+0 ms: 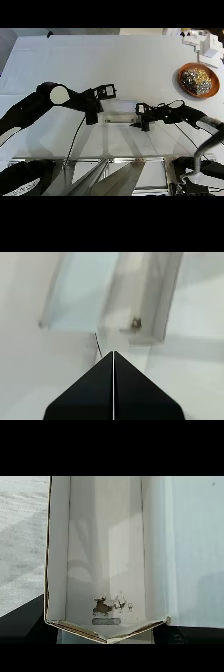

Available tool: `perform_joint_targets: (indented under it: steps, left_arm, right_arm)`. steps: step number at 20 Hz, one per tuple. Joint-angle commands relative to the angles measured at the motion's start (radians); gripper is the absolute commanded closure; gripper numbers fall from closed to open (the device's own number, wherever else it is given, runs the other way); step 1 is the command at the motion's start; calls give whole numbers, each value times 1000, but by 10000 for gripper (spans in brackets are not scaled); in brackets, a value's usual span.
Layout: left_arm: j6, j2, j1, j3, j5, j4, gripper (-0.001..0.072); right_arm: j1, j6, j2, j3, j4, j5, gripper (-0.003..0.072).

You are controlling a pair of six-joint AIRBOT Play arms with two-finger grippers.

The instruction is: Fold the box and place the chain.

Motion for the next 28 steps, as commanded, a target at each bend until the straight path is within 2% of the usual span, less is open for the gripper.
perform_joint_targets:
  steps: [1,8,12,14,15,16,17,19,21,24,28]
  left_arm:
    - [37,-2,1,-1,-101,89,704]
    - [104,-158,39,-3,-104,98,671]
    - [177,-199,72,-3,-105,100,670]
    - [199,-200,101,-5,-110,100,591]
    - [222,-200,116,-5,-116,95,501]
    - [252,-200,128,-5,-115,80,353]
    - [304,-200,138,-7,-114,48,281]
    - [474,-200,140,-19,-112,-52,247]
    - [685,-200,139,-57,-65,-175,171]
    - [789,-200,139,-108,32,-258,173]
    - [787,-200,165,-129,49,-294,178]
  right_arm:
    - [0,1,1,1,0,0,331]
    - [0,1,1,1,0,0,331]
    - [0,1,1,1,0,0,331]
    - [0,1,1,1,0,0,331]
    - [0,1,1,1,0,0,331]
    - [0,1,1,1,0,0,331]
    - [0,1,1,1,0,0,331]
    - [0,1,1,1,0,0,331]
    - [0,1,1,1,0,0,331]
    - [0,1,1,1,0,0,331]
    - [0,1,1,1,0,0,331]
